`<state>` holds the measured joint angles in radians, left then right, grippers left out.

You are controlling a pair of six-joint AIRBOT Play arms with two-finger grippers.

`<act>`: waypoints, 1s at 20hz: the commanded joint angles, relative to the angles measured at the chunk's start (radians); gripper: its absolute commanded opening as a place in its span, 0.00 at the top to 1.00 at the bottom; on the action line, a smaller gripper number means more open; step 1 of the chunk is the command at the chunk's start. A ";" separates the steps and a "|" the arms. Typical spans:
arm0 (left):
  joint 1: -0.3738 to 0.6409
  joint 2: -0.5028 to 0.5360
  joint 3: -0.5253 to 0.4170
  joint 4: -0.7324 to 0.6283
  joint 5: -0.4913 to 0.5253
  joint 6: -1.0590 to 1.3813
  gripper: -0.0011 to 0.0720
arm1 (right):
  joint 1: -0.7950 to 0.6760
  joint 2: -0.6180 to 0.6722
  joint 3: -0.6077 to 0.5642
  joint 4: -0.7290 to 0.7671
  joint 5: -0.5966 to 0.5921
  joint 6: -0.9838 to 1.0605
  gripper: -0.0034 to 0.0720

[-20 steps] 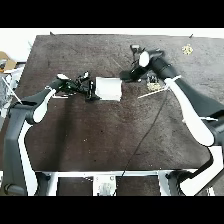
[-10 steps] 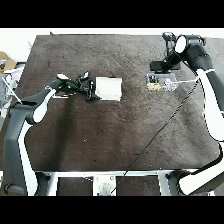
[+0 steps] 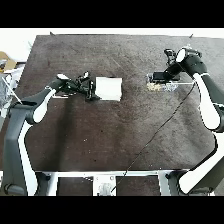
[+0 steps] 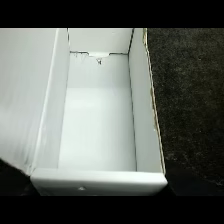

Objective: Fold the box and place the chain.

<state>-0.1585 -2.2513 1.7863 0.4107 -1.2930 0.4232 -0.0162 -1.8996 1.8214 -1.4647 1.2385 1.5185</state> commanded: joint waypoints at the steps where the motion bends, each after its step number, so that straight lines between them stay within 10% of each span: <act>1: -0.001 0.000 0.000 0.000 0.000 0.000 0.60 | -0.004 -0.019 -0.001 0.023 -0.005 -0.016 0.66; 16: -0.001 0.000 0.000 0.000 0.000 0.000 0.60 | -0.004 -0.060 -0.001 0.022 -0.065 -0.016 0.71; 17: -0.001 0.000 0.000 0.000 0.000 0.000 0.60 | -0.004 -0.060 0.000 0.022 -0.069 -0.016 0.85; 20: -0.001 0.000 0.000 0.000 0.000 0.000 0.60 | -0.004 -0.069 0.000 0.035 -0.072 -0.015 0.87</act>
<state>-0.1585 -2.2513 1.7863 0.4107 -1.2934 0.4232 -0.0196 -1.9629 1.8210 -1.4395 1.1717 1.5024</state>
